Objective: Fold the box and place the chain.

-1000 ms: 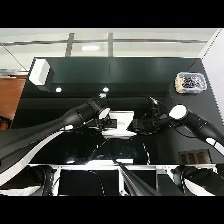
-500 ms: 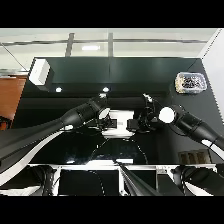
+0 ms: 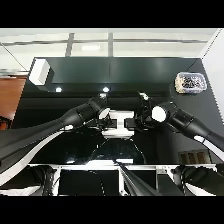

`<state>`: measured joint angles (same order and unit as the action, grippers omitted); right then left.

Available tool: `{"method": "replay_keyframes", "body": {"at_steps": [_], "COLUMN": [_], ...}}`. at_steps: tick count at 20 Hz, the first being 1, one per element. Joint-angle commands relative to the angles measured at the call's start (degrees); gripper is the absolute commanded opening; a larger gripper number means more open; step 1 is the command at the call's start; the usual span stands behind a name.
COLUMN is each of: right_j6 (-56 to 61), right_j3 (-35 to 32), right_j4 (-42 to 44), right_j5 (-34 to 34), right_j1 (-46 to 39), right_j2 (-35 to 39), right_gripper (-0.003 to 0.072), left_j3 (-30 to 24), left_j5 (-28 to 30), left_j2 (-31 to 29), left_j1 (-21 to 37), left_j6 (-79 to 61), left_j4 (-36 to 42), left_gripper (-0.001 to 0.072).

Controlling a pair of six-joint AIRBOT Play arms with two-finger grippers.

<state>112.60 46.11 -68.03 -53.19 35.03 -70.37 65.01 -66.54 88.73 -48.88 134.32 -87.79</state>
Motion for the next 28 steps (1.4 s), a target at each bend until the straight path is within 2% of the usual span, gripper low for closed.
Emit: {"method": "replay_keyframes", "body": {"at_steps": [1, 5, 11, 12, 13, 24, 25, 26, 27, 28], "right_j6": [1.9, 4.8, 9.6, 11.3, 11.8, 15.1, 15.1, 15.2, 15.5, 15.9], "right_j3": [1.7, 1.9, 7.4, 7.5, 7.5, 8.7, 8.7, 8.7, 8.7, 8.7], "right_j4": [-3.2, -6.6, -11.8, -12.7, -13.1, -13.1, -13.1, -13.0, -13.0, -13.0], "right_j5": [-1.9, -2.8, -7.0, -7.8, -8.4, -9.3, -9.0, -8.7, -8.5, -8.3], "right_j1": [1.4, 3.5, 5.6, 5.6, 5.8, 7.1, 7.2, 7.2, 7.2, 7.2], "right_j2": [-2.1, -3.3, -6.6, -6.8, -6.9, -11.2, -11.2, -11.2, -11.2, -11.2], "right_gripper": [0.0368, 0.0363, 0.0362, 0.0346, 0.0267, 0.0266, 0.0225, 0.012, 0.0119, 0.0036], "left_j3": [0.0, 0.0, 0.0, 0.0, 0.0, 0.0, 0.0, 0.0, 0.0, 0.0], "left_j5": [0.0, 0.0, -0.1, -0.2, -0.1, 0.0, 0.0, 0.0, 0.0, 0.0], "left_j2": [0.0, 0.0, 0.0, 0.0, 0.0, 0.1, 0.1, 0.1, 0.1, 0.1], "left_j1": [0.0, 0.1, 0.0, 0.0, 0.0, 0.0, 0.0, 0.0, 0.0, 0.0], "left_j6": [0.0, 0.0, 0.0, 0.0, 0.0, 0.0, 0.0, 0.0, 0.0, 0.0], "left_j4": [0.0, 0.0, 0.0, 0.0, 0.0, 0.0, 0.0, 0.0, 0.0, 0.0], "left_gripper": [0.003, 0.003, 0.003, 0.003, 0.003, 0.003, 0.003, 0.003, 0.003, 0.003]}}
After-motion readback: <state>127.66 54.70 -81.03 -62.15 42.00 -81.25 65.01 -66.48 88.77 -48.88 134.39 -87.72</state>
